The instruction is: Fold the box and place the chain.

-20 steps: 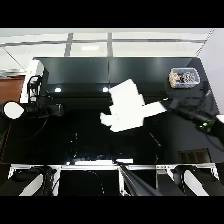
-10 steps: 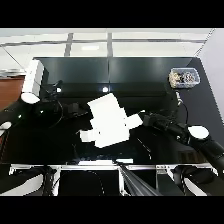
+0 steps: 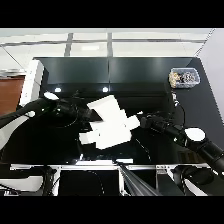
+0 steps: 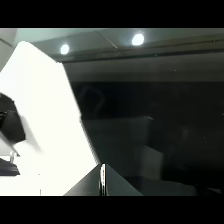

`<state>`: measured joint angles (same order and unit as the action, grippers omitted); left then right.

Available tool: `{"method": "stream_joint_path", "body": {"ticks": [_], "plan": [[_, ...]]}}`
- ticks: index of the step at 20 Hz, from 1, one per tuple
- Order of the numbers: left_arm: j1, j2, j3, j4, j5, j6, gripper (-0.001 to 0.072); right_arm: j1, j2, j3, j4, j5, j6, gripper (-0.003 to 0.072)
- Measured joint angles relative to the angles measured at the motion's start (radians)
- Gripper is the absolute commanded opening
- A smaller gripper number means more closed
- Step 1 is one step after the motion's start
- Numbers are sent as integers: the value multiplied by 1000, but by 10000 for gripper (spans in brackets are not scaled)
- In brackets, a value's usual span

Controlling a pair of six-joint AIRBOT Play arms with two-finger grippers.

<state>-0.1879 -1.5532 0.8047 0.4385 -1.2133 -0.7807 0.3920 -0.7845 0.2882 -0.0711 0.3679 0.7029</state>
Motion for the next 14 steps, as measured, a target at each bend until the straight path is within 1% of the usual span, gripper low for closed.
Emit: {"method": "stream_joint_path", "body": {"ticks": [1,2,4,7,8,10,11,12,13,14], "plan": [[-6,-13,16,3,-32,35,588,1,0,0,0,-1,0,18],[-8,-23,28,10,-61,64,529,2,0,0,-1,-1,0,18],[-2,-42,42,26,-114,111,464,2,0,0,-1,1,0,17],[13,-73,53,40,-193,165,164,2,0,0,-2,8,0,18],[16,-84,56,44,-214,180,109,2,0,0,-2,10,0,18],[19,-100,58,51,-236,204,104,2,0,0,-2,13,0,18],[19,-105,59,54,-239,212,28,2,0,0,-2,14,0,19],[21,-109,60,55,-245,222,31,2,0,0,-2,15,0,21],[21,-111,62,52,-259,228,31,2,0,0,-2,18,0,139],[21,-114,63,57,-256,228,30,2,0,0,-1,18,1,412]]}}
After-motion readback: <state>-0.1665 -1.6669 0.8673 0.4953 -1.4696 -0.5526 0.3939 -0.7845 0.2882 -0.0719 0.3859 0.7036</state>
